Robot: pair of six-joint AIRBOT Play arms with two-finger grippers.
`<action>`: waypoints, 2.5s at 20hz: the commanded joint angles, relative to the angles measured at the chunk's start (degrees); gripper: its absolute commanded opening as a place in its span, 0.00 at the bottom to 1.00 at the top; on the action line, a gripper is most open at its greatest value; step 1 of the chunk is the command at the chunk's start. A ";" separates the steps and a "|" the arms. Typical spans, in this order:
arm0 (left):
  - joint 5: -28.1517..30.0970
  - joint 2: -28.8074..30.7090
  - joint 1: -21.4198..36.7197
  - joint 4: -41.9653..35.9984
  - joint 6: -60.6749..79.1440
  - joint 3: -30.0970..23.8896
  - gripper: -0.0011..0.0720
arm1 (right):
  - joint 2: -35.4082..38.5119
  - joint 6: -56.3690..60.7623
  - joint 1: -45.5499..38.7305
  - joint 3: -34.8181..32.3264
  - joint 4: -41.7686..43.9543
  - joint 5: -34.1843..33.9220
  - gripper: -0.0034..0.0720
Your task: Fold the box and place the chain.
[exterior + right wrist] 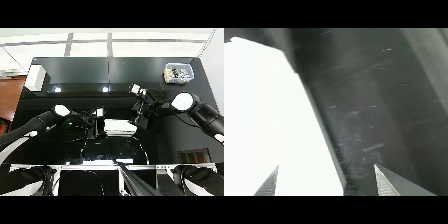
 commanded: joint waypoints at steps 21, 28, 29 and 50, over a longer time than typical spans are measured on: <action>0.02 -0.02 -0.04 0.02 0.04 0.04 0.47 | -4.94 -15.34 0.33 -1.11 6.29 3.91 0.36; 0.02 -0.02 -0.04 0.02 0.04 0.04 0.47 | -4.94 -15.34 0.94 -1.11 4.15 4.68 0.41; 0.02 -0.02 -0.04 0.02 0.04 0.04 0.47 | -4.94 -15.34 1.14 -1.11 4.15 4.46 0.41; 0.02 -0.02 -0.04 0.02 0.04 0.04 0.49 | -4.72 -12.00 1.18 -2.97 2.60 5.33 0.54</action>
